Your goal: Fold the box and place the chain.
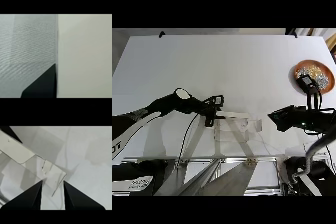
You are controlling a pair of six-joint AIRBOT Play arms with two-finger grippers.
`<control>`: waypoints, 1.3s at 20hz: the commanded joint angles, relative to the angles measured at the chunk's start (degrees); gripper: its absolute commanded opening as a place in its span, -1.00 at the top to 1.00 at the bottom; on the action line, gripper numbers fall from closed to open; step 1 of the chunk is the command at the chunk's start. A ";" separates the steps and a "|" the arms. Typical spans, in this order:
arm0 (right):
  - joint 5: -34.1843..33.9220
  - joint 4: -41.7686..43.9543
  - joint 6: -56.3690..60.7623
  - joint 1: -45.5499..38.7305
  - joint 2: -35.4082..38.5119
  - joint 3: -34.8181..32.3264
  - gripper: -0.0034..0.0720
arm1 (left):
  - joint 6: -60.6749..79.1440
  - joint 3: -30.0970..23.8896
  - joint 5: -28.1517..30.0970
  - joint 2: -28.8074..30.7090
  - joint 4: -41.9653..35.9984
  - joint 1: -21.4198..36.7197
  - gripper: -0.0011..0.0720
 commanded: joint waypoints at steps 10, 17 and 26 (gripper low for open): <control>-0.22 -0.02 0.04 0.02 0.04 0.04 0.11 | -3.43 -0.02 5.70 -0.15 -3.28 -0.02 0.96; -0.22 -0.20 0.04 0.02 0.04 0.04 0.11 | -3.41 -0.02 5.64 -0.15 -2.78 -0.02 0.96; -0.22 -0.17 0.04 0.02 0.04 0.04 0.11 | 0.55 -0.02 2.29 -0.15 -1.73 -0.02 0.96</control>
